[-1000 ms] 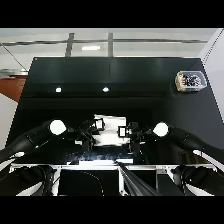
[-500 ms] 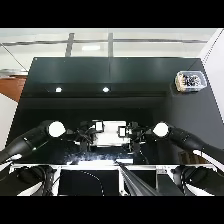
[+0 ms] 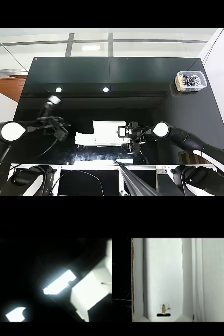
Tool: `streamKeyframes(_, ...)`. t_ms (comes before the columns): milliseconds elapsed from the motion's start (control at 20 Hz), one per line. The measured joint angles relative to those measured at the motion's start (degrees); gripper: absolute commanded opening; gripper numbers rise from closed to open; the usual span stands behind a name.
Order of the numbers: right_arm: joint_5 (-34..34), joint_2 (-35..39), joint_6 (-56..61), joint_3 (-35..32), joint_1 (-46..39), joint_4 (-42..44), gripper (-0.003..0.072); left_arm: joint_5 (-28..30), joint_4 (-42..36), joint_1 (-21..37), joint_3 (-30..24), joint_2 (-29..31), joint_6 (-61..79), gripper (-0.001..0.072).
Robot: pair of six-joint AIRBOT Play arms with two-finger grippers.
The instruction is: Fold the box and place the chain.
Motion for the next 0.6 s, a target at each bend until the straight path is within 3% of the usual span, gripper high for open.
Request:
streamKeyframes(250,0.00,0.00,0.00,0.00,0.00,0.09,0.0477,-3.78,-6.23,11.06,-6.86,-0.79,-24.24,0.0035)
streamKeyframes(600,0.02,0.00,0.00,0.00,0.00,0.17,0.0477,-5.38,-14.73,11.21,-9.73,-12.28,-20.41,0.0034)
